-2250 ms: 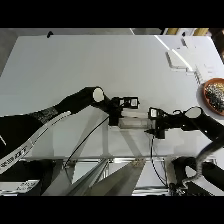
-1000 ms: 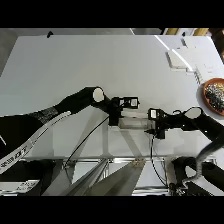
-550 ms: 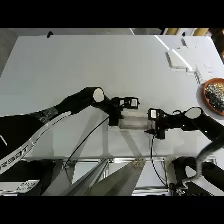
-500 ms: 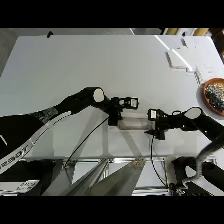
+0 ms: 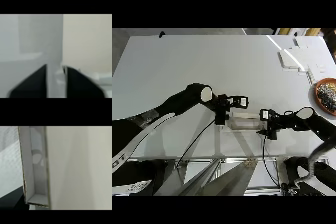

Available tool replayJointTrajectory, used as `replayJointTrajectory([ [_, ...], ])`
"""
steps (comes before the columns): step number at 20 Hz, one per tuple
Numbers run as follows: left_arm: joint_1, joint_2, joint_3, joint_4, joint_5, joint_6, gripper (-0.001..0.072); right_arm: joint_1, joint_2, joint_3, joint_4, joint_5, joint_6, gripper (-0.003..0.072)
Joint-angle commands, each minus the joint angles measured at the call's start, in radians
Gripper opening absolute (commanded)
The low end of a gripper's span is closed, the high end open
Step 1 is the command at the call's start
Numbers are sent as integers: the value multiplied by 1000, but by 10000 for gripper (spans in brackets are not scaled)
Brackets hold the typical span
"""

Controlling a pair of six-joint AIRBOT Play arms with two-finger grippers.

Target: Fold the box and place the chain.

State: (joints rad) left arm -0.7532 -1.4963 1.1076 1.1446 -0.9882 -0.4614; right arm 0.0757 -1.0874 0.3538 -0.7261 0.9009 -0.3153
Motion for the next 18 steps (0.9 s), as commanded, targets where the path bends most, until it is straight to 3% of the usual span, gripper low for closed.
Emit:
replayJointTrajectory([
  [1,-2,77,1,112,-142,-97,0,0,1,1,0,0,0,297],
  [6,-117,134,1,58,-114,-179,-1,0,1,1,0,0,0,297],
  [9,-200,132,1,28,79,-179,0,0,1,1,0,0,0,297],
  [13,-181,112,1,-37,408,-230,0,0,1,1,0,0,0,297],
  [16,-146,40,1,-57,519,-339,4,0,1,1,0,0,0,297],
  [18,-133,-30,1,-103,533,-351,3,0,1,1,0,0,0,297],
])
